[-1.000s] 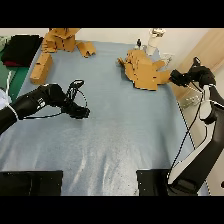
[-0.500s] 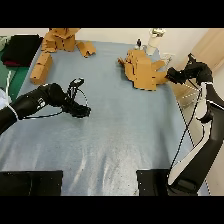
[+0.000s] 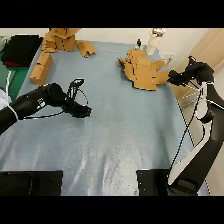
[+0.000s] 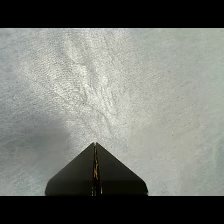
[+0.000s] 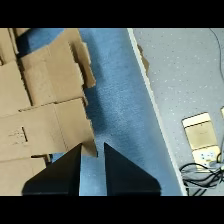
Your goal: Fold the box.
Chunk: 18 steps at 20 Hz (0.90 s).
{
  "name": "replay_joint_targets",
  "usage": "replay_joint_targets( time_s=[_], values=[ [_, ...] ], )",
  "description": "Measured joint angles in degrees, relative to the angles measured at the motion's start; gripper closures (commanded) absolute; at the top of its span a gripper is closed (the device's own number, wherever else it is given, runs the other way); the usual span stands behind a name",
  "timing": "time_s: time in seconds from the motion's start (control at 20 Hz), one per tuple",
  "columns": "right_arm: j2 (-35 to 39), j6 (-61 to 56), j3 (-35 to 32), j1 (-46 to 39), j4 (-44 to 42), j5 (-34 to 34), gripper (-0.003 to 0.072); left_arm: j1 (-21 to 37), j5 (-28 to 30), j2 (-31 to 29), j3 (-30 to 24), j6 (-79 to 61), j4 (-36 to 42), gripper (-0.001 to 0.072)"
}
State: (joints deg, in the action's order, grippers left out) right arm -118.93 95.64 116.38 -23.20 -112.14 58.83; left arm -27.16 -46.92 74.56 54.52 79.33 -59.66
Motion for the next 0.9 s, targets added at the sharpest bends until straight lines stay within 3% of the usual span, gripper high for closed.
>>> replay_joint_targets(
  time_s=[0.1, 0.15, 0.25, 0.7, 0.9],
  values=[
    [0.02, 0.02, 0.00, 0.00, -1.20, 0.26, 0.0538, 0.00, 0.02, 0.00, 0.00, 0.00, 0.00, 0.0699],
    [0.00, 0.28, 0.00, 0.00, -2.03, 0.52, 0.0606, 0.00, 0.02, 0.00, 0.00, 0.00, 0.11, 0.0699],
    [0.02, 0.92, 0.00, 0.00, -3.39, 1.60, 0.0670, 0.00, 0.00, 0.00, 0.00, 0.00, 0.13, 0.0698],
    [4.50, 1.90, -0.63, 0.00, -6.08, 10.75, 0.0686, 0.00, -0.07, 0.00, 0.00, 0.00, 0.55, 0.0699],
    [11.02, 1.92, -7.52, 0.22, -4.81, 15.69, 0.0688, 0.00, -0.04, 0.00, 0.00, 0.00, 0.81, 0.0699]
  ],
)
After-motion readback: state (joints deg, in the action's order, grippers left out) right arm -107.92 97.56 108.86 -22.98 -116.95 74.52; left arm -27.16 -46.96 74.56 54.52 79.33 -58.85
